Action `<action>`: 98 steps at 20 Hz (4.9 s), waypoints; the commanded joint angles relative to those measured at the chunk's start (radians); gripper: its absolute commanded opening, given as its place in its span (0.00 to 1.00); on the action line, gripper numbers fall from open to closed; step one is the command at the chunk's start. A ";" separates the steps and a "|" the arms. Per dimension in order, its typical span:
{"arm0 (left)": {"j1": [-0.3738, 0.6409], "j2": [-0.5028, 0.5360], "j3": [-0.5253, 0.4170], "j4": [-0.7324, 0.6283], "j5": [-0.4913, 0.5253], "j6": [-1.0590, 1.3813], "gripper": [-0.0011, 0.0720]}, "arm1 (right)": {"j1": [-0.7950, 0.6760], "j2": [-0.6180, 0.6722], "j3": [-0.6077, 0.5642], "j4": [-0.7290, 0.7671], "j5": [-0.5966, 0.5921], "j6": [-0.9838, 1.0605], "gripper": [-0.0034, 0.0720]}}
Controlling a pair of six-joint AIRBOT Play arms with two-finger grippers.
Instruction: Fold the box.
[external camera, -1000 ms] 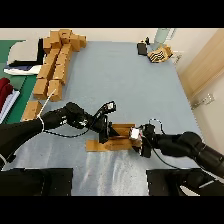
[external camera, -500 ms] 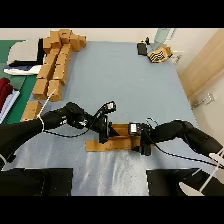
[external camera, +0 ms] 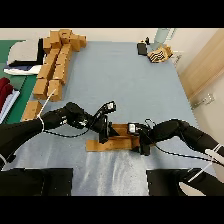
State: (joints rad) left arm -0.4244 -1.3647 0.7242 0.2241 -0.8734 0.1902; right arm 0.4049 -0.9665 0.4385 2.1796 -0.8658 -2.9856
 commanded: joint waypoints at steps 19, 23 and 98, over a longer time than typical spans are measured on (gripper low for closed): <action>0.000 0.000 0.000 0.000 0.000 0.000 0.03 | 0.027 -0.048 0.000 -0.003 0.019 -0.018 0.80; 0.000 0.000 0.000 0.000 0.000 0.000 0.03 | 0.027 -0.048 0.000 -0.004 0.020 -0.018 0.80; -0.040 -0.078 0.101 0.375 0.151 -1.515 0.03 | 0.027 -0.050 -0.001 -0.018 0.019 -0.018 0.71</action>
State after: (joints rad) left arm -0.4469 -1.4212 0.8242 0.5785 -0.7158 -1.3102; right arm 0.4316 -1.0161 0.4366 2.1616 -0.8471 -3.0039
